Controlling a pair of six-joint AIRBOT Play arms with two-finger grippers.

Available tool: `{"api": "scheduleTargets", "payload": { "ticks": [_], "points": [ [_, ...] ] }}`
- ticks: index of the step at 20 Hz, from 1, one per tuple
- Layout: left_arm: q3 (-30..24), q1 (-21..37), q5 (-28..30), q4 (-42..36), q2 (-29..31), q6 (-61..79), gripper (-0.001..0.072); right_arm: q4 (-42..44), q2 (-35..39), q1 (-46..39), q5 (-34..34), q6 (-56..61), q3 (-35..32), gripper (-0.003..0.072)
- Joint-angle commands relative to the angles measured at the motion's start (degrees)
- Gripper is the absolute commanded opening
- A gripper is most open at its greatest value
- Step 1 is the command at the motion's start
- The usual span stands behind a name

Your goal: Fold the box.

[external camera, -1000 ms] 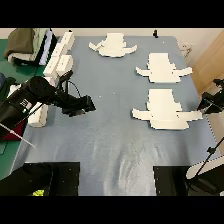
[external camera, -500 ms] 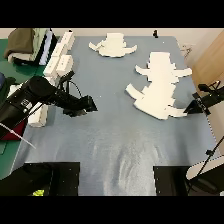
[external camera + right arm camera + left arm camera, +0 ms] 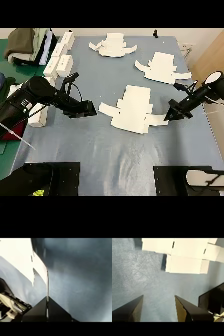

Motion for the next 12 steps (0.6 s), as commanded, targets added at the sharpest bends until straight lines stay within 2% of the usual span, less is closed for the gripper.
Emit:
{"api": "scheduleTargets", "payload": {
  "ticks": [1, 3, 5, 8, 9, 10, 12],
  "points": [
    [0.0, 0.0, -1.3, 0.0, 0.0, 3.3, 0.0596, -5.6, 7.7, 5.0, -4.0, 4.1, -6.5, 0.0000],
    [0.0, 0.0, -1.0, 0.0, 0.0, 3.9, 0.0596, -5.0, 8.0, 5.2, -8.0, 7.6, -7.8, 0.0024],
    [0.0, 0.0, -0.7, 0.0, 0.0, 4.4, 0.0596, -3.1, 8.0, 5.2, -12.4, 9.6, -8.6, 0.0232],
    [0.0, 0.0, -0.7, 0.1, 0.0, 5.5, 0.0596, -2.5, 8.6, 5.2, -13.9, 14.8, -8.8, 0.0241],
    [0.0, 0.0, -0.6, 0.2, 0.0, 6.1, 0.0596, -3.6, 9.4, 5.2, -14.2, 17.7, -9.3, 0.0291],
    [0.0, 0.0, -0.5, 0.4, 0.0, 6.1, 0.0596, -4.7, 10.7, 5.2, -14.7, 21.0, -10.3, 0.0409],
    [0.0, 0.0, 0.3, 0.5, 0.0, 6.5, 0.0596, -4.5, 13.8, 5.3, -17.4, 25.5, -13.6, 0.0423]
  ]
}}
